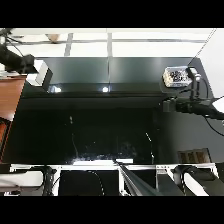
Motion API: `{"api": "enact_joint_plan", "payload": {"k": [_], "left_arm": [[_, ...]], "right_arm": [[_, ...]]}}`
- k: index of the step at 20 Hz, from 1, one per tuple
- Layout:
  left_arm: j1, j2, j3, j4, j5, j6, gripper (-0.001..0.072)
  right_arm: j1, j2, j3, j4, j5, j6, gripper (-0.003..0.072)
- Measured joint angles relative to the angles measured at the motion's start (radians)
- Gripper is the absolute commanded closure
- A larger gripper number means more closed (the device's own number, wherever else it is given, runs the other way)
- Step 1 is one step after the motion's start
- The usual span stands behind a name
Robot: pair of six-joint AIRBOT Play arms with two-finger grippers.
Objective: Fold the box and place the chain.
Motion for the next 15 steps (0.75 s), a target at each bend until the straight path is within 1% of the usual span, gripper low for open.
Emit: {"api": "enact_joint_plan", "payload": {"k": [2, 4, 6, 7, 9, 10, 12, 15], "left_arm": [[-0.075, 0.205, -0.275, 0.021, 0.131, -0.009, 0.0682], [-0.127, 0.403, -0.532, 0.027, 0.257, -0.012, 0.0681], [-0.154, 0.576, -0.749, 0.035, 0.355, -0.013, 0.0681], [-0.162, 0.647, -0.832, 0.035, 0.395, -0.013, 0.0681], [-0.172, 0.76, -0.961, 0.04, 0.453, -0.016, 0.0681], [-0.175, 0.803, -1.005, 0.042, 0.472, -0.016, 0.0681], [-0.179, 0.854, -1.058, 0.042, 0.499, -0.016, 0.068], [-0.182, 0.887, -1.093, 0.04, 0.522, -0.016, 0.0681]], "right_arm": [[0.032, -0.011, -0.013, -0.069, -0.07, -0.016, 0.0679], [0.05, -0.017, -0.021, -0.11, -0.109, -0.025, 0.0679], [0.06, -0.02, -0.024, -0.134, -0.134, -0.031, 0.0678], [0.062, -0.021, -0.026, -0.141, -0.14, -0.033, 0.0679], [0.066, -0.023, -0.027, -0.15, -0.151, -0.034, 0.0678], [0.067, -0.023, -0.028, -0.154, -0.152, -0.035, 0.0678], [0.068, -0.023, -0.027, -0.159, -0.159, -0.037, 0.0678], [0.069, -0.023, -0.028, -0.162, -0.162, -0.037, 0.0678]]}}
